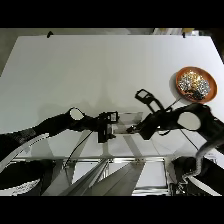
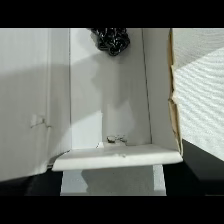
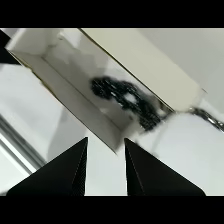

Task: Fold the box and place the chain.

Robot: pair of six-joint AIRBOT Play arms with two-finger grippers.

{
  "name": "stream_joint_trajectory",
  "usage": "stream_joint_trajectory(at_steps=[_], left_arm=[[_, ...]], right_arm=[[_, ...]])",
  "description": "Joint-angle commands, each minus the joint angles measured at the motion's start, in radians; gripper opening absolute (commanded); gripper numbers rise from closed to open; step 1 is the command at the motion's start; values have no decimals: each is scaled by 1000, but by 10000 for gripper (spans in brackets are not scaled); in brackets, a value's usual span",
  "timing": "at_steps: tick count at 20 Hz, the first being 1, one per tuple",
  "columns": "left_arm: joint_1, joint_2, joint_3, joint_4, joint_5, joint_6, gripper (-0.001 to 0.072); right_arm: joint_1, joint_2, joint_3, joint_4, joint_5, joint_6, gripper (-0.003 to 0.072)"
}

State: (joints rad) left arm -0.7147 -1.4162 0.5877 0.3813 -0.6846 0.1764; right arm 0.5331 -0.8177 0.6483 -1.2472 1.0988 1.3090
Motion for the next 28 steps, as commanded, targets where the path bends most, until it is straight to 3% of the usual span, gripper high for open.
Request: stream_joint_trajectory(at_steps=[1, 7, 19, 22, 25, 28], left_arm=[[0, 1, 0, 0, 0, 0, 205], [0, 0, 0, 0, 0, 0, 205], [0, 0, 0, 0, 0, 0, 205], [0, 1, 0, 0, 0, 0, 205], [0, 0, 0, 0, 0, 0, 205], [0, 1, 0, 0, 0, 0, 205]], right_arm=[[-118, 84, -37, -66, 86, 0, 219], [-136, 56, -225, -61, -45, -63, 221], [-54, -198, -231, -54, -172, -61, 214], [-54, -196, -231, -54, -175, -61, 41], [-54, -153, -227, -55, -133, -61, 12], [-55, -22, -193, -74, -63, -56, 12]])
